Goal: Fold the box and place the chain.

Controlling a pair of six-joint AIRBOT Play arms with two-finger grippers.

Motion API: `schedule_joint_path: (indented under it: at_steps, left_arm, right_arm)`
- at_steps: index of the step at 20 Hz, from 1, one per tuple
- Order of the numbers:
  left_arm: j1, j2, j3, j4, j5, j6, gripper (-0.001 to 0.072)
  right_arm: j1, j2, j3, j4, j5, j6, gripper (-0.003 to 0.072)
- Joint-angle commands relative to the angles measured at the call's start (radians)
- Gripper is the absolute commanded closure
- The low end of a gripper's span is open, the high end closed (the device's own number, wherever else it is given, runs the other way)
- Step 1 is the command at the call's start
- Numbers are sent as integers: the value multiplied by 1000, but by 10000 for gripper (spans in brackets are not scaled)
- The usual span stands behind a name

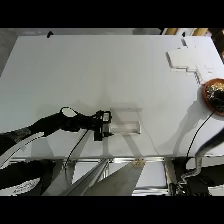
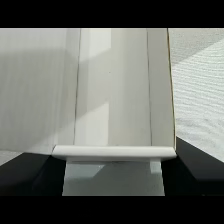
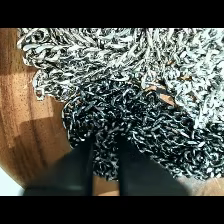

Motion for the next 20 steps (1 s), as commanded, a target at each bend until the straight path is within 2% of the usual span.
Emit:
schedule_joint_path:
  at_steps: [1, 4, 8, 13, 20]
  left_arm:
    - [0, 0, 0, 0, 0, 0, 379]
    - [0, 0, 0, 0, 0, 0, 379]
    - [0, 0, 0, 0, 0, 0, 379]
    - [0, 0, 0, 0, 0, 0, 379]
    - [0, 0, 0, 0, 0, 0, 379]
  right_arm:
    - [0, -1, 0, 20, 27, -9, 669]
    - [0, 64, 0, 35, 60, -3, 669]
    - [26, 256, 0, 211, 60, -8, 669]
    - [206, 525, 0, 232, 102, -8, 669]
    - [475, 759, 0, 238, 320, 20, 669]
